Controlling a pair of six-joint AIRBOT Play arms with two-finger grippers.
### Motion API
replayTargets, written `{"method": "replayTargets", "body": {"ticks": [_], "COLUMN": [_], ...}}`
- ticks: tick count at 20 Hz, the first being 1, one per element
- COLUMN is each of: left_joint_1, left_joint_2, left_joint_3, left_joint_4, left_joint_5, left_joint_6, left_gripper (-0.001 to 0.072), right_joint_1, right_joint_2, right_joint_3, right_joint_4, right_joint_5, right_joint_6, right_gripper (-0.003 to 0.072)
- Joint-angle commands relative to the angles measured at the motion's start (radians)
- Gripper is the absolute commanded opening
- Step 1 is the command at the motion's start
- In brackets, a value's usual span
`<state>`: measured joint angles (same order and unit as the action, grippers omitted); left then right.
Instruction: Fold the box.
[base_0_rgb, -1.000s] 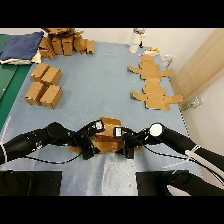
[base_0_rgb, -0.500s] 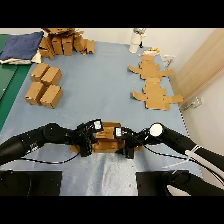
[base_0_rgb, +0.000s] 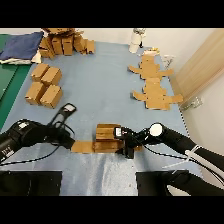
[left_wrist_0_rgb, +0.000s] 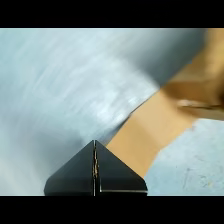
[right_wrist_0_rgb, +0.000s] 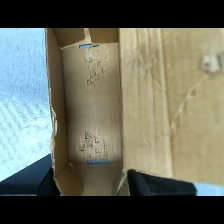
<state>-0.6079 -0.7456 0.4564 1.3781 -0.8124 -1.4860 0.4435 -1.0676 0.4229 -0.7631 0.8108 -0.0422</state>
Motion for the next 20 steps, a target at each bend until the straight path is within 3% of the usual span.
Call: {"method": "replayTargets", "body": {"ticks": [1, 3, 11, 15, 20], "left_joint_1": [0.053, 0.053, 0.053, 0.053, 0.053], "left_joint_2": [0.034, 0.034, 0.006, -0.081, -0.092], "left_joint_3": [-0.045, -0.083, -0.092, -0.092, -0.092], "left_joint_4": [0.025, -0.107, -0.314, -0.425, -0.558], "left_joint_5": [-0.143, -0.09, 0.044, 0.055, 0.092], "left_joint_6": [-0.337, -0.335, -0.235, -0.138, -0.039], "left_gripper": [0.0011, 0.0011, 0.0011, 0.001, 0.0011], "right_joint_1": [0.0, 0.0, 0.0, 0.0, 0.0], "right_joint_2": [0.001, 0.001, 0.001, 0.001, 0.001], "right_joint_3": [0.0, 0.0, 0.0, 0.0, 0.0], "right_joint_4": [0.0, 0.0, 0.0, 0.0, 0.0], "right_joint_5": [0.001, 0.001, 0.001, 0.001, 0.001], "right_joint_6": [0.0, 0.0, 0.0, 0.0, 0.0], "right_gripper": [0.0499, 0.0499, 0.0499, 0.0499, 0.0499]}}
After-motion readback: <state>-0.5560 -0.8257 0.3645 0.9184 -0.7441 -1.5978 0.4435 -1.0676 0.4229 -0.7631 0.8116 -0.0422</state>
